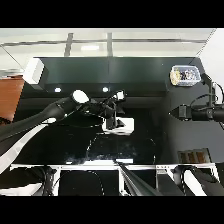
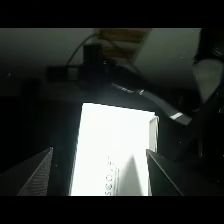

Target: Fold the box and place the chain.

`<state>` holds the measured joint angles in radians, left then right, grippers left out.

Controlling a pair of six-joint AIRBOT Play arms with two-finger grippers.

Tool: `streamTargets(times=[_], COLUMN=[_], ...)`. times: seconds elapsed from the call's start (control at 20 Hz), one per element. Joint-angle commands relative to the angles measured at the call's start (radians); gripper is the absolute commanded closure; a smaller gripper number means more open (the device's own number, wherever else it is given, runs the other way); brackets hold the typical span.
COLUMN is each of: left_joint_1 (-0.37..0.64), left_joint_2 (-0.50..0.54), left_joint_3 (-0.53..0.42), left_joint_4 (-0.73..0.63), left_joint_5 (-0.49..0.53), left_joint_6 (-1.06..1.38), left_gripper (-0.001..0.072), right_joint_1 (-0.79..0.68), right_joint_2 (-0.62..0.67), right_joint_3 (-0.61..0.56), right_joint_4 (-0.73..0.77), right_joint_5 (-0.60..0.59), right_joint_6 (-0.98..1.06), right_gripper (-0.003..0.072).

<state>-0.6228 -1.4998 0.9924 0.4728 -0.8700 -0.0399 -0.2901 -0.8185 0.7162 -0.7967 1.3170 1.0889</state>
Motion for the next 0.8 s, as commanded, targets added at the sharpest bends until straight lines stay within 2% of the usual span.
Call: streamTargets(times=[0.0, 0.15, 0.45, 0.75], left_joint_1=[-0.007, -0.007, -0.007, -0.001], left_joint_2=[-0.042, -0.042, -0.042, -0.042], left_joint_3=[0.025, 0.025, 0.032, 0.104], left_joint_4=[0.005, 0.05, 0.095, 0.096], left_joint_5=[-0.102, -0.135, -0.133, -0.133], left_joint_6=[-0.048, -0.048, -0.046, -0.047], left_gripper=[-0.0001, -0.0001, 0.0, 0.0], right_joint_1=[-0.001, -0.001, -0.001, -0.001], right_joint_2=[0.0, 0.0, 0.0, 0.0], right_joint_3=[0.001, 0.001, 0.001, 0.001], right_joint_4=[-0.001, -0.001, -0.001, -0.001], right_joint_5=[-0.008, -0.023, -0.023, -0.023], right_joint_6=[-0.012, -0.013, -0.013, -0.013], right_gripper=[0.0671, 0.067, 0.067, 0.067])
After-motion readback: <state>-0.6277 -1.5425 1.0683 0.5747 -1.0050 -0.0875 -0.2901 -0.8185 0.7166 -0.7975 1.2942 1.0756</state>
